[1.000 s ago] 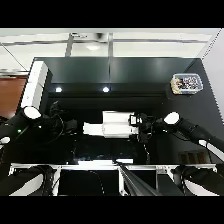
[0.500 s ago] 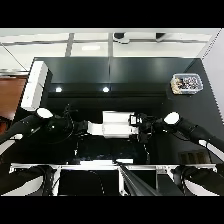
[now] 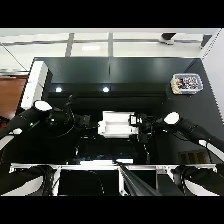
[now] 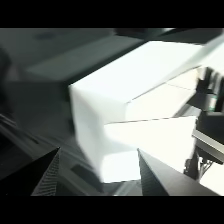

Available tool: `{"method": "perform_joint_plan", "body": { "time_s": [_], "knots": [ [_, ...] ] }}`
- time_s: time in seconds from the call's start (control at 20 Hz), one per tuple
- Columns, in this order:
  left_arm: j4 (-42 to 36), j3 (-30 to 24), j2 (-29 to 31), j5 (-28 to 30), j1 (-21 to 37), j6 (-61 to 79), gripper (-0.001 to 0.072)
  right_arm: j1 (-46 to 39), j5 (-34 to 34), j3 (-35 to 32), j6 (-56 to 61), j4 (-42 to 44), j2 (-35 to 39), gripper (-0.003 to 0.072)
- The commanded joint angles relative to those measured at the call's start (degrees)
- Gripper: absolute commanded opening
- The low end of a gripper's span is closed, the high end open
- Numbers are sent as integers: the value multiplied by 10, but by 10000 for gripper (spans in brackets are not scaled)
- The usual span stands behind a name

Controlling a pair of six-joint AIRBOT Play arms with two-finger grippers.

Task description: Fold the box and place the chain.

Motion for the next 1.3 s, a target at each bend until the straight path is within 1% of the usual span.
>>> {"method": "perform_joint_plan", "body": {
  "time_s": [0.0, 0.15, 0.2, 0.25, 0.3, 0.5, 0.55, 0.7, 0.9, 1.1, 1.25],
  "knots": [
    [-7, 19, 0, -8, -20, 3, 557, 0, 0, 0, 0, 0, 0, 138],
    [-5, 28, 0, 26, -67, 1, 555, 0, 0, 0, 0, 0, 0, 138],
    [-3, 33, 0, 34, -81, 0, 545, 0, 0, 0, 0, 0, 0, 138],
    [5, 40, 0, 39, -92, -3, 516, 0, 0, 0, 0, 0, 0, 138],
    [25, 48, 0, 42, -101, -27, 498, 0, 0, 0, 0, 0, 0, 138],
    [159, 88, 0, 43, -127, -153, 498, 0, 0, 0, 0, 0, 0, 138],
    [173, 97, 0, 45, -131, -167, 499, 0, 0, 0, 0, 0, 0, 138],
    [174, 113, 0, 59, -149, -200, 499, 0, 0, 0, 0, 0, 0, 138],
    [182, 116, 0, 82, -172, -258, 498, 0, -1, 0, 0, 0, 0, 138],
    [274, 122, 0, 88, -193, -343, 498, 0, -1, 0, 0, 0, 0, 138],
    [307, 127, 0, 93, -208, -369, 498, 0, -1, 0, 0, 0, 0, 138]
  ]
}}
